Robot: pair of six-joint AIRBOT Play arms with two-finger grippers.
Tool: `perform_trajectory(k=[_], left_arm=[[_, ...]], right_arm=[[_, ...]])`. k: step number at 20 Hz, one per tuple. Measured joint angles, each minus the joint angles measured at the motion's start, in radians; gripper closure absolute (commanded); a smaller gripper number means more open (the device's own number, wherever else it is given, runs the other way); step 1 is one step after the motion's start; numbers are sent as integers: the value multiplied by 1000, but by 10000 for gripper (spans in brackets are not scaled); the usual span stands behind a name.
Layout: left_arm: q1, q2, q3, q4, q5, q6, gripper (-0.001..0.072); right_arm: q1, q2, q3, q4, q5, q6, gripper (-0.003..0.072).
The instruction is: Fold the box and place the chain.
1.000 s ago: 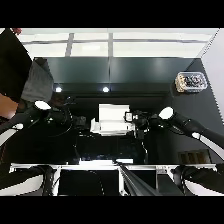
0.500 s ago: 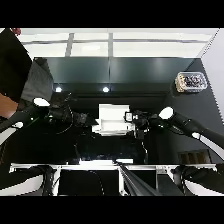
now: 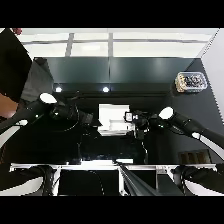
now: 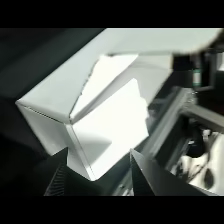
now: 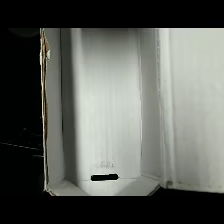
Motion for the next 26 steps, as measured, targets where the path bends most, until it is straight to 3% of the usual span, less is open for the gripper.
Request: perform_trajectory(k=[8, 17, 22, 26], left_arm=[[-199, 0, 159, 378, 54, -476, 263], [-360, 0, 190, 635, 169, -877, 263], [-430, -3, 194, 837, 155, -1081, 264], [-476, -49, 250, 913, 104, -1174, 263]], right_arm=[[0, 0, 0, 0, 0, 0, 462], [0, 0, 0, 0, 0, 0, 462], [0, 0, 0, 0, 0, 0, 462], [0, 0, 0, 0, 0, 0, 462]])
